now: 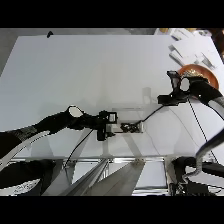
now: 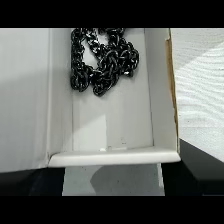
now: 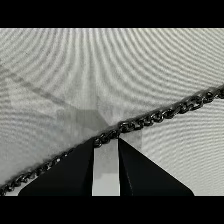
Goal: Fold the box and place the chain.
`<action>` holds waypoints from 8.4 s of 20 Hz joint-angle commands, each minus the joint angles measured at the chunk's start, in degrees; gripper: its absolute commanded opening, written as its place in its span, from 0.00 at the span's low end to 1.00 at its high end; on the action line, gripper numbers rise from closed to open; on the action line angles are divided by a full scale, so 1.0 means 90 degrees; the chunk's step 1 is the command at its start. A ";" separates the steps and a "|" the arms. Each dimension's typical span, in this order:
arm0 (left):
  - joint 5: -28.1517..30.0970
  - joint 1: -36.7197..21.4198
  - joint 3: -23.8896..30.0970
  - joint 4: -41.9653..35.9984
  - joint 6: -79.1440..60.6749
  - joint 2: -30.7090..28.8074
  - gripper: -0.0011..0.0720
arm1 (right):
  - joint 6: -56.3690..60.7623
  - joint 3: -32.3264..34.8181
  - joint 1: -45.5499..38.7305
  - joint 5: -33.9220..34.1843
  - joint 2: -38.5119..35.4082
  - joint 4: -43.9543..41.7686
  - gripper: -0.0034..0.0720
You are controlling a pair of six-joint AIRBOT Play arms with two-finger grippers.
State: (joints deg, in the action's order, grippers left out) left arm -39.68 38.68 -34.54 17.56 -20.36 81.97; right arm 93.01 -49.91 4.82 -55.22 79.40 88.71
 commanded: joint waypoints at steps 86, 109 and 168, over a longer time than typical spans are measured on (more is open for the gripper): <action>0.0000 -0.0002 0.0000 0.0000 0.0000 -0.0002 0.20 | -0.1693 0.0537 0.2803 0.0741 -0.3735 -0.2999 0.40; 0.0000 -0.0002 0.0000 0.0000 0.0000 -0.0002 0.20 | -0.0478 0.0401 0.0138 0.0432 -0.0481 -0.0379 0.44; 0.0000 -0.0002 0.0000 0.0000 -0.0002 -0.0002 0.20 | -0.1462 0.1200 0.3106 -0.0245 -0.4388 -0.3381 0.07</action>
State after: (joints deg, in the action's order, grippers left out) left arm -39.68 38.68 -34.54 17.56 -20.36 81.97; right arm 80.03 -42.09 31.48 -60.29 39.20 58.52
